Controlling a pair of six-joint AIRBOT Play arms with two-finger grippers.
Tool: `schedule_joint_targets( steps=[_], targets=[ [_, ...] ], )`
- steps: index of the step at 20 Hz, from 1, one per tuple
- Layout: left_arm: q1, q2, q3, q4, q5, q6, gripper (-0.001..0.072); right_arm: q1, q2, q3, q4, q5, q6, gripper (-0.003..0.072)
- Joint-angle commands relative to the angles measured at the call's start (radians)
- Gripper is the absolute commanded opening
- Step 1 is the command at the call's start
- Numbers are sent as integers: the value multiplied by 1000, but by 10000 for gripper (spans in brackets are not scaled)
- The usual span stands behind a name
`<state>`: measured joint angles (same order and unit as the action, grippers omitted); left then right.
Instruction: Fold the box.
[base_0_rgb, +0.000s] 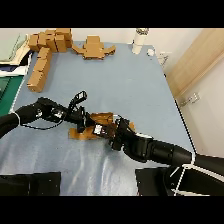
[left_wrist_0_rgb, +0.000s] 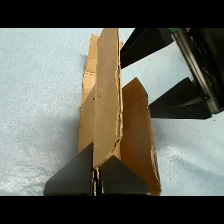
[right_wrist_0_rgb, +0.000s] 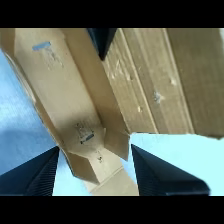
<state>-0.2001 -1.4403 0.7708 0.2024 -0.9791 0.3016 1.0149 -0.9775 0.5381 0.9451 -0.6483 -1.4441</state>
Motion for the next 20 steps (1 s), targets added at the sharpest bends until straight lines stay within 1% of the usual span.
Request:
schedule_joint_targets(
  steps=[1, 5, 7, 9, 12, 13, 14, 16, 18, 20],
  targets=[
    [0, 0, 1, 0, 0, 0, 12, -72, 7, 0, 117, 66, -174, 715],
    [0, 0, 1, 0, 0, 0, 12, -126, 51, 0, 219, 66, -331, 715],
    [0, 0, 1, 0, 0, 0, 11, -171, 51, 0, 312, 74, -438, 714],
    [0, 0, 1, 0, 0, 0, 12, -228, 49, 0, 507, 92, -685, 715],
    [0, 0, 1, 0, 0, 0, 12, -359, 46, 0, 904, 98, -1165, 715],
    [0, 0, 1, 0, 0, 0, 11, -402, 38, 0, 1011, 97, -1287, 715],
    [0, 0, 1, 0, 0, 0, 11, -434, 26, 1, 1077, 97, -1369, 715],
    [0, 0, 1, 0, 0, 0, 11, -470, -10, 1, 1160, 82, -1464, 715],
    [0, 0, 1, 0, 0, 0, 12, -482, -51, 4, 1202, 81, -1521, 715],
    [0, 0, 1, 0, 0, 0, 11, -495, -100, 28, 1234, 44, -1558, 715]
  ],
)
